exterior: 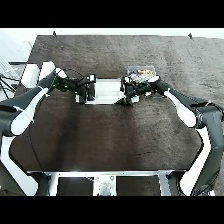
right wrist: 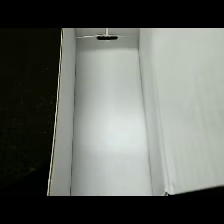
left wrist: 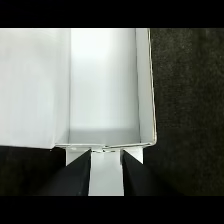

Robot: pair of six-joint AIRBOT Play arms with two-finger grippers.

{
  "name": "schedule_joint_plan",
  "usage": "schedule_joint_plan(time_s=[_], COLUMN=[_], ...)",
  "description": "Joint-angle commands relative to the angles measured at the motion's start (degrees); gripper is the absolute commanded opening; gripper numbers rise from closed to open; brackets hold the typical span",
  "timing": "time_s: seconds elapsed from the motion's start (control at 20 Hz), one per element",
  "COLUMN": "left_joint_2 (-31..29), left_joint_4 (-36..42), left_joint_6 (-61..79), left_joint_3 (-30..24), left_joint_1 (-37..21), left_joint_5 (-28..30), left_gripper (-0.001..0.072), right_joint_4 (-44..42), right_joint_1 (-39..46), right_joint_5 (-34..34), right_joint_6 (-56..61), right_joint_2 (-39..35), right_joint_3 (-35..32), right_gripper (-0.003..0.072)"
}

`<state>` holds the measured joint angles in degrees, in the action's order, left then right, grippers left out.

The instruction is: Fold the box and place the chain.

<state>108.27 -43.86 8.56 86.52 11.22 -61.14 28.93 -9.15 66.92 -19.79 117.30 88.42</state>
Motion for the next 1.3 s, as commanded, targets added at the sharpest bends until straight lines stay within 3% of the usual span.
schedule_joint_plan(time_s=[0.0, 0.5, 0.6, 0.7, 1.05, 1.1, 1.15, 1.25], left_joint_2=[0.15, 0.7, 0.7, 0.7, 0.7, 0.7, 0.72, 0.74], left_joint_4=[2.54, 5.38, 5.55, 5.77, 6.36, 6.69, 7.1, 7.52], left_joint_6=[1.01, 3.91, 3.5, 3.48, 3.54, 3.69, 3.76, 3.93], left_joint_3=[0.0, -0.02, -0.02, -0.02, -0.02, -0.02, -0.02, -0.02], left_joint_1=[0.04, 0.98, 0.98, 0.98, 0.98, 0.98, 0.98, 0.98], left_joint_5=[0.17, -0.07, 0.68, 0.42, 0.22, -0.39, -0.85, -0.85], left_gripper=[0.0244, 0.0246, 0.0277, 0.0449, 0.0458, 0.0542, 0.0576, 0.0577], right_joint_4=[0.02, 0.02, 0.02, 0.02, 0.02, 0.02, 0.02, 0.02], right_joint_1=[-0.07, -0.07, -0.07, -0.07, -0.07, -0.07, -0.07, -0.07], right_joint_5=[0.04, 0.04, 0.04, 0.04, 0.04, 0.04, 0.04, 0.04], right_joint_6=[-0.02, -0.02, -0.02, -0.02, -0.02, -0.02, -0.02, -0.02], right_joint_2=[0.02, 0.02, 0.02, 0.02, 0.02, 0.02, 0.02, 0.02], right_joint_3=[0.0, 0.0, 0.0, 0.0, 0.0, 0.0, 0.0, 0.0], right_gripper=[0.058, 0.058, 0.058, 0.058, 0.058, 0.058, 0.058, 0.058])
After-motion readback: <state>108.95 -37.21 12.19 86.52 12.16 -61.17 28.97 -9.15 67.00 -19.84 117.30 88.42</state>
